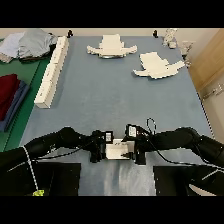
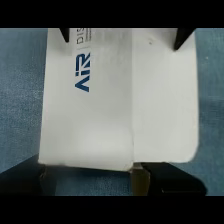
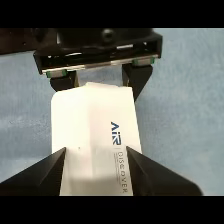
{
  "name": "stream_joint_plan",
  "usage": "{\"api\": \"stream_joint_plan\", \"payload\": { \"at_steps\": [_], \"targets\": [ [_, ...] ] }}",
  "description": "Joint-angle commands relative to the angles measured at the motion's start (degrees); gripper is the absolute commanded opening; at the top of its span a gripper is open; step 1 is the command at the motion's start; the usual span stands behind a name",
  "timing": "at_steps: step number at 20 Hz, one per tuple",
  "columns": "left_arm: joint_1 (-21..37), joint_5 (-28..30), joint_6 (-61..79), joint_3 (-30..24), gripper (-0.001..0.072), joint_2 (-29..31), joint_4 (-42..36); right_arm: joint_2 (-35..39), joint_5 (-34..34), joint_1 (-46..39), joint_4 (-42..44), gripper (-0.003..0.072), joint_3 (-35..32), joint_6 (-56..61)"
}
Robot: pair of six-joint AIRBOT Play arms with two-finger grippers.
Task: Fold the box.
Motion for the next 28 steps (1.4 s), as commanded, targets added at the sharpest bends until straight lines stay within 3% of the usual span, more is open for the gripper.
{"api": "stream_joint_plan", "payload": {
  "at_steps": [1, 6, 28],
  "targets": [
    [0.04, 0.02, 0.02, 0.04, 0.0611, 0.00, 0.02, -1.86, 2.03, 0.31, -0.20, 0.0598, -0.07, -6.75],
    [0.07, 0.02, 0.00, 0.04, 0.0611, 0.00, 0.02, -3.32, 5.53, 0.31, -0.22, 0.0595, 0.20, -11.93],
    [0.04, 0.02, 0.02, 0.04, 0.0611, 0.00, 0.02, -0.72, 6.21, 0.76, -1.05, 0.0591, 1.29, -12.31]
  ]
}}
